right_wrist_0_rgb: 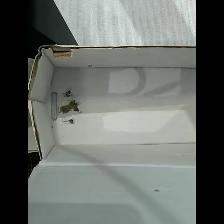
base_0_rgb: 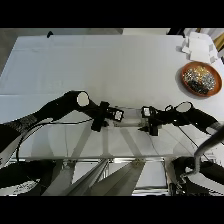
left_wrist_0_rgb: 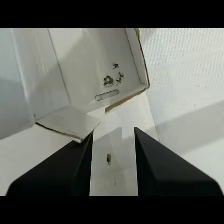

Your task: Fold the box and place the chain.

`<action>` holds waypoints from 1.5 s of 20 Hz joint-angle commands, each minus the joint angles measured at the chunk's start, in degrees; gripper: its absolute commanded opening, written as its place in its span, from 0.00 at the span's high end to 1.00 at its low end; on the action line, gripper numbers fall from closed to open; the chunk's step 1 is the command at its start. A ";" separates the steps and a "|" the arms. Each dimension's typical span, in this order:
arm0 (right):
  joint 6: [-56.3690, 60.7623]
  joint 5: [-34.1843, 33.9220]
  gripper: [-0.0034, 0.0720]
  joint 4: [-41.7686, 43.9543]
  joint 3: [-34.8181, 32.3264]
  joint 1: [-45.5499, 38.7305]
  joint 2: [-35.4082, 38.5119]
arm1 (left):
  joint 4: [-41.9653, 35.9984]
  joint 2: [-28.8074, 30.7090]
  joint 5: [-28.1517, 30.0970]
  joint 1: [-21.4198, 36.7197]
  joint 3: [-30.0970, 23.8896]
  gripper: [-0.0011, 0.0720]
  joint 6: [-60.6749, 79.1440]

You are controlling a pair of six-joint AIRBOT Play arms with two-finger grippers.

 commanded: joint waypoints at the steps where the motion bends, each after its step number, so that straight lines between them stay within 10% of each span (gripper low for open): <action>1: 0.00 -0.02 0.42 0.02 -0.02 0.02 0.02 | -2.19 -0.02 0.57 -0.74 -0.02 0.65 0.15; 3: 0.00 -0.02 0.42 0.02 -0.02 0.02 0.02 | -2.56 -0.04 2.32 -1.46 -0.02 0.80 0.15; 11: 0.00 -0.02 0.42 0.02 -0.02 0.02 0.02 | -5.09 -0.70 8.24 -3.67 -0.02 0.81 0.04; 13: 0.00 -0.02 0.42 0.04 -0.02 0.02 0.02 | -5.55 -1.46 8.70 -4.28 -0.02 0.97 -0.07; 17: 0.00 -0.02 0.42 0.04 -0.02 0.02 0.02 | -6.49 -2.62 8.68 -5.11 -0.02 0.92 -0.07; 19: 0.02 -0.02 0.42 0.02 -0.02 0.02 0.02 | -7.34 -2.69 8.96 -5.38 -0.02 0.68 -0.09; 27: 0.00 -0.02 0.42 0.02 -0.02 0.02 0.02 | -6.67 -1.77 8.17 -5.33 -0.02 0.67 -6.25; 30: 0.00 -0.02 0.42 0.02 -0.02 0.02 0.02 | -2.51 1.18 6.95 -3.56 -0.02 0.96 -16.63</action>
